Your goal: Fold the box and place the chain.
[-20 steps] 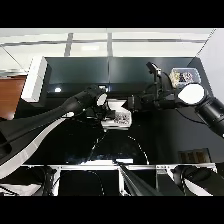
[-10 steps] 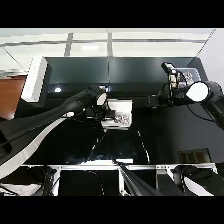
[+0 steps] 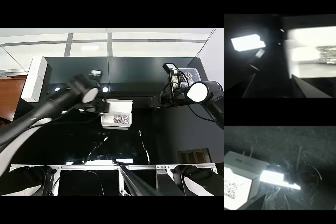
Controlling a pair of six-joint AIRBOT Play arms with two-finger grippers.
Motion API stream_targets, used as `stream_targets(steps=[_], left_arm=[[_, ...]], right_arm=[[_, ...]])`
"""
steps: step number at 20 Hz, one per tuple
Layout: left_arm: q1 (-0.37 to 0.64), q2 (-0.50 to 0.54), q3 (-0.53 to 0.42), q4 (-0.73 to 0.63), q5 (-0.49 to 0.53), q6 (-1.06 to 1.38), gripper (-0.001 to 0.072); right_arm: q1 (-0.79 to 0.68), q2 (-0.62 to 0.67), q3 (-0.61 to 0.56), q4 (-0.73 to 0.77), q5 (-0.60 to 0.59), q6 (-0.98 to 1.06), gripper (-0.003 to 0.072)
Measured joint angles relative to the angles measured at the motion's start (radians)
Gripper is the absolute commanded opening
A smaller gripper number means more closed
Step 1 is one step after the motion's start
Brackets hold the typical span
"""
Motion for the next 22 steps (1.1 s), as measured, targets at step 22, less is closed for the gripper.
stream_targets(steps=[22], left_arm=[[0.483,0.143,-0.641,-1.096,0.484,2.371,0.0714]], right_arm=[[0.006,0.000,-0.107,0.064,-0.055,0.052,0.0265]])
